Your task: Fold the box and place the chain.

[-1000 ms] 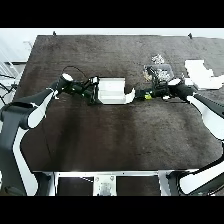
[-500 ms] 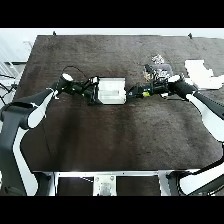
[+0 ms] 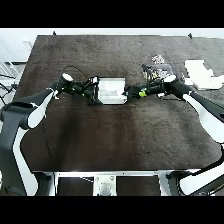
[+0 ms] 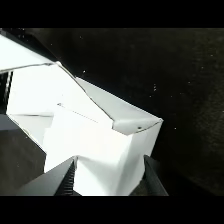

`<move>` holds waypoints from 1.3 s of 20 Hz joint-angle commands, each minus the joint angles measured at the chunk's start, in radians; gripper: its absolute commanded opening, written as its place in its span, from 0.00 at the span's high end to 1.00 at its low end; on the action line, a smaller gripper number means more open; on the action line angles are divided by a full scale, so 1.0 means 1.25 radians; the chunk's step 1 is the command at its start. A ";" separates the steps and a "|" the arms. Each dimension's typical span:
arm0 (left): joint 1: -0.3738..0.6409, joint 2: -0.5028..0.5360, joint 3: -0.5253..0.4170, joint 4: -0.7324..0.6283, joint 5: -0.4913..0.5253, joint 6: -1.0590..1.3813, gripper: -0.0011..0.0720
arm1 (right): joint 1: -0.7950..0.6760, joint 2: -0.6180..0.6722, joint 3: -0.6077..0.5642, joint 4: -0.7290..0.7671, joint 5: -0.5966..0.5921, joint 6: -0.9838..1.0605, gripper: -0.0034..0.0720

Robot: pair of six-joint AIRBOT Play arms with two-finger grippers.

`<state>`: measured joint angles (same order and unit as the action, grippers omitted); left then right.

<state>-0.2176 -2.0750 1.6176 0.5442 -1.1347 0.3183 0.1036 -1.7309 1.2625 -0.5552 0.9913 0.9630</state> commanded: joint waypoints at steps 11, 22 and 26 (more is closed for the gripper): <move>0.000 0.000 0.001 0.000 0.001 0.000 0.49 | 0.099 0.000 0.086 -0.260 -0.047 0.273 0.28; 0.000 0.000 0.001 0.000 0.000 0.000 0.49 | 0.155 -0.037 0.177 -0.501 0.005 0.470 0.28; 0.000 0.000 0.001 0.000 0.000 0.000 0.49 | 0.184 -0.050 0.236 -0.585 0.050 0.541 0.28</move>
<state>-0.2176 -2.0750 1.6176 0.5442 -1.1343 0.3183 0.3092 -1.7809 1.5082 -1.1946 1.0077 1.5642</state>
